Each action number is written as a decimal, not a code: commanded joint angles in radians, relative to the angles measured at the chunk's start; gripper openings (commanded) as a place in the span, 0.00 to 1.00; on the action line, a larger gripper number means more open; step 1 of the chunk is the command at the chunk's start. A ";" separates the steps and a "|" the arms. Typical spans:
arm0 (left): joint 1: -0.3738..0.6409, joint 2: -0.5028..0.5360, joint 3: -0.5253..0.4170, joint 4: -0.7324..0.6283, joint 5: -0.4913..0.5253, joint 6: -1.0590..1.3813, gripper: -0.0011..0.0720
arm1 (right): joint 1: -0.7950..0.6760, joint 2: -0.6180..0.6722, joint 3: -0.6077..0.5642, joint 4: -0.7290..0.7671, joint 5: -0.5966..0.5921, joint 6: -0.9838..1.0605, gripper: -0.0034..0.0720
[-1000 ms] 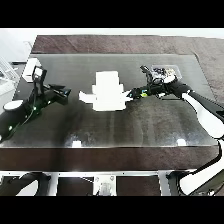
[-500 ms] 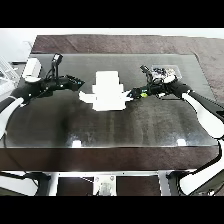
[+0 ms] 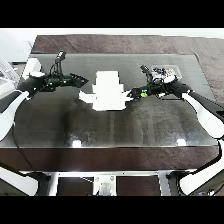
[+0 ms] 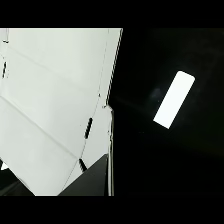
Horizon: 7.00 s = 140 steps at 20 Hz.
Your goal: Fold the box and place the chain.
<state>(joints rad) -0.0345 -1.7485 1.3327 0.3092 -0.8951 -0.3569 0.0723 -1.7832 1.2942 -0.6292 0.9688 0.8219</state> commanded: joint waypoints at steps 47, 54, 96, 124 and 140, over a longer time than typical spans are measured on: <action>-0.094 -0.454 0.526 0.116 -0.308 -0.368 0.65 | 0.001 0.000 0.001 -0.001 0.001 0.005 0.05; -0.094 -0.454 0.526 0.098 -0.299 -0.340 0.40 | 0.001 0.000 0.001 -0.001 0.001 0.005 0.05; -0.061 -0.453 0.365 -0.101 -0.528 0.842 0.03 | -0.134 0.029 -0.002 0.322 0.051 -0.180 0.47; -0.075 -0.324 0.185 -0.199 -0.281 0.943 0.03 | -0.135 0.027 -0.037 0.306 0.019 -0.259 0.47; -0.077 -0.331 0.184 -0.106 -0.292 0.968 0.04 | -0.135 0.027 -0.037 0.304 0.028 -0.259 0.47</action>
<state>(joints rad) -0.1104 -2.0781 1.5169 0.1814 -1.1919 0.6098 -0.0635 -1.7561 1.2572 -0.3248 0.9894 0.5629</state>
